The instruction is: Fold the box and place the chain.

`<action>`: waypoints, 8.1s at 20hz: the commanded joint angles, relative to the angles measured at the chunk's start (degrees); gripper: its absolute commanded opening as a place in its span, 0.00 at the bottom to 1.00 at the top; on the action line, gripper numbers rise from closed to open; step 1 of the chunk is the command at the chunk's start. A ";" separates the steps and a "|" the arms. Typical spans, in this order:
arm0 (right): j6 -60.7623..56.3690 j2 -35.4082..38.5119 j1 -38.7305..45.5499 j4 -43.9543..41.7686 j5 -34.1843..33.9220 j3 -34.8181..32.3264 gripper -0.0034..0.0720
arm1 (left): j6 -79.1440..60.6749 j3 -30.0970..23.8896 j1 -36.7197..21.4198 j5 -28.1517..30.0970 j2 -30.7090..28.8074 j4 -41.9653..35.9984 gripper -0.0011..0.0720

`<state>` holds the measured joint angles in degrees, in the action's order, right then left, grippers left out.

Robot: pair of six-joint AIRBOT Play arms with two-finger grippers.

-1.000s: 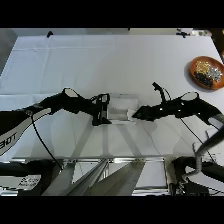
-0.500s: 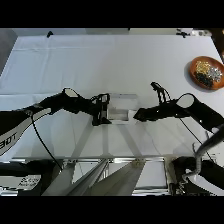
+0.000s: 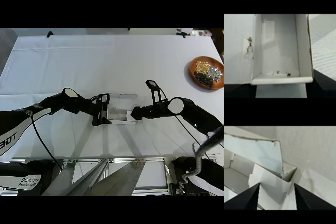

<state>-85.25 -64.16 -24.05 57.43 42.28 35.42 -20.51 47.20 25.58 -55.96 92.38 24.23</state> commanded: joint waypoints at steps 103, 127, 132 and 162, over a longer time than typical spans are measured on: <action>-27.63 5.11 0.96 46.71 24.87 16.65 0.60 | -0.02 0.04 -0.02 0.00 -0.02 0.04 0.49; -10.73 -47.87 48.70 43.17 9.38 57.64 0.76 | -0.02 0.04 0.00 0.00 -0.02 0.02 0.49; -10.58 -48.57 48.70 41.24 9.01 57.72 0.58 | -0.02 0.04 -0.02 0.00 -0.02 0.02 0.49; 1.16 -0.52 29.14 28.24 29.44 57.72 0.06 | -0.02 0.04 -0.02 -0.02 -0.02 0.02 0.49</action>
<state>-84.14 -68.75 9.89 85.86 69.56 93.12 -20.53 47.20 25.58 -55.99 92.38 24.25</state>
